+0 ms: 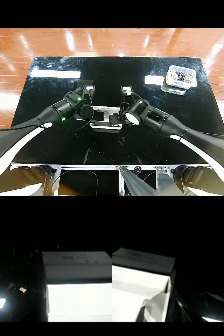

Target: Fold the box and place the chain.

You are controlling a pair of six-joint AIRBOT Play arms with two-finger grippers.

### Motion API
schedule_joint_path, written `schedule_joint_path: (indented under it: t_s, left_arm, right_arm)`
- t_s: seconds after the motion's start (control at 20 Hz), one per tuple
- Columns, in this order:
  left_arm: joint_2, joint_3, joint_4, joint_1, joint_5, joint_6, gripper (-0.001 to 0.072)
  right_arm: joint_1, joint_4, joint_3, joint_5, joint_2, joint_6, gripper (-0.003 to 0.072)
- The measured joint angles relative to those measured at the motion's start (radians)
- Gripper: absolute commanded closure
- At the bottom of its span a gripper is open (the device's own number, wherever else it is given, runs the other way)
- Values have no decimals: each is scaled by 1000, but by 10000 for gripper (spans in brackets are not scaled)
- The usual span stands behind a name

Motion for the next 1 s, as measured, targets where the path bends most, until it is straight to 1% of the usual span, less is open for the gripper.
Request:
schedule_joint_path:
  t_s: [0.05,0.1,0.15,0.2,0.8,0.85,1.0]
  left_arm:
    - [0,0,0,0,1,0,693]
    - [0,0,0,0,1,0,694]
    - [0,0,0,0,0,0,694]
    - [0,0,0,0,2,0,694]
    - [0,0,0,0,2,0,694]
    - [0,0,0,0,2,0,694]
    - [0,0,-5,0,2,0,694]
  right_arm:
    - [4,-14,12,2,-12,11,188]
    - [6,-23,26,3,-24,17,271]
    - [8,-29,37,3,-34,19,272]
    - [11,-36,47,6,-43,21,342]
    - [13,-41,76,28,-122,-9,350]
    - [13,-40,76,29,-126,-11,442]
    - [11,-36,76,27,-134,-26,445]
